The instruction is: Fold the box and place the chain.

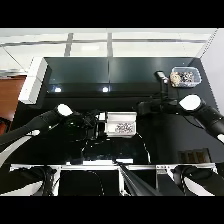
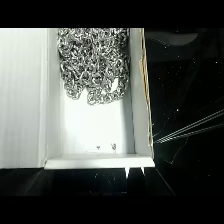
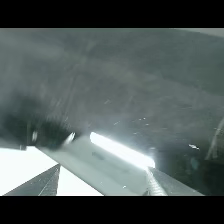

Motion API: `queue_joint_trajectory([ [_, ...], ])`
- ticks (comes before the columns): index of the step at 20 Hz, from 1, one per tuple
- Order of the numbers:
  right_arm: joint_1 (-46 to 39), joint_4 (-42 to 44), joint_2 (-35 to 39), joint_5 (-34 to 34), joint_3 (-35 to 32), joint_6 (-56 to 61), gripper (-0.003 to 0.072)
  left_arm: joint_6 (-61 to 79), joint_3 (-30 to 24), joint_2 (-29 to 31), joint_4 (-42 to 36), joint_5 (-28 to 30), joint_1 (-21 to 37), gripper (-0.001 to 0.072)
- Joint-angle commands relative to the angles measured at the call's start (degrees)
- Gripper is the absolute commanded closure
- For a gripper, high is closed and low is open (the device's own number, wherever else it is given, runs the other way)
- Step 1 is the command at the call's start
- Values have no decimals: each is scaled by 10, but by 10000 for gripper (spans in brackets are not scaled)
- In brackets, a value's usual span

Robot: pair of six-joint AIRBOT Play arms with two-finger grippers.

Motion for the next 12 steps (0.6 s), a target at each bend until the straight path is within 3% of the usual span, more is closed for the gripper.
queue_joint_trajectory([
  [1, 16, 16, -13, 86, 27, -168, 62, 0, 1, 0, 0, 1, 0, 415],
  [5, 16, 11, -14, 164, 47, -382, 63, 0, 1, 0, 0, 1, 0, 415],
  [12, 56, -14, -37, 157, 38, -457, 63, 0, 1, 0, 1, 2, -2, 414],
])
